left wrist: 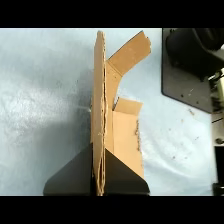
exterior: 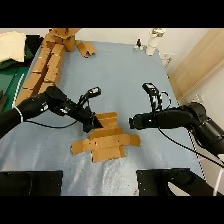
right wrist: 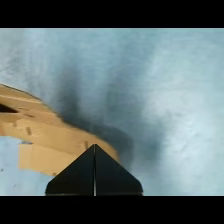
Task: Fold the box.
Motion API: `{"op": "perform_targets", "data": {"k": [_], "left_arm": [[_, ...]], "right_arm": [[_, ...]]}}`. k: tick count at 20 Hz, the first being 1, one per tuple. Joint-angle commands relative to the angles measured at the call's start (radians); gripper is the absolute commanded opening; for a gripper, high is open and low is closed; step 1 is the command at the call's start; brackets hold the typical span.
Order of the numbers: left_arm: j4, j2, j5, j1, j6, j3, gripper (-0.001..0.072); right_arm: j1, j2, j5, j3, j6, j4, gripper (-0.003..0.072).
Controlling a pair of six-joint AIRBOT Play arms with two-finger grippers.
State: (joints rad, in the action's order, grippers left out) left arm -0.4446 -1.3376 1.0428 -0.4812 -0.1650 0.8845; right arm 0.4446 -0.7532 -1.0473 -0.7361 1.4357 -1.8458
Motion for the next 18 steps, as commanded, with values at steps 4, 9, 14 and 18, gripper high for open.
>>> {"op": "perform_targets", "data": {"k": [4,9,14,18], "left_arm": [[-0.003,0.024,-0.081,-0.053,0.171,-0.063,0.0011],[-0.004,0.024,-0.176,-0.111,0.203,-0.089,0.0011],[-0.004,0.022,-0.177,-0.124,0.2,-0.098,0.0012],[-0.004,0.022,-0.16,-0.124,0.191,-0.111,0.0012]], "right_arm": [[0.08,0.061,-0.056,-0.008,-0.111,-0.016,0.0003],[0.08,0.061,-0.014,0.049,-0.111,-0.01,0.0003],[0.08,0.061,-0.019,0.084,-0.119,-0.011,0.0003],[0.08,0.06,-0.033,0.163,-0.145,-0.008,0.0003]]}}
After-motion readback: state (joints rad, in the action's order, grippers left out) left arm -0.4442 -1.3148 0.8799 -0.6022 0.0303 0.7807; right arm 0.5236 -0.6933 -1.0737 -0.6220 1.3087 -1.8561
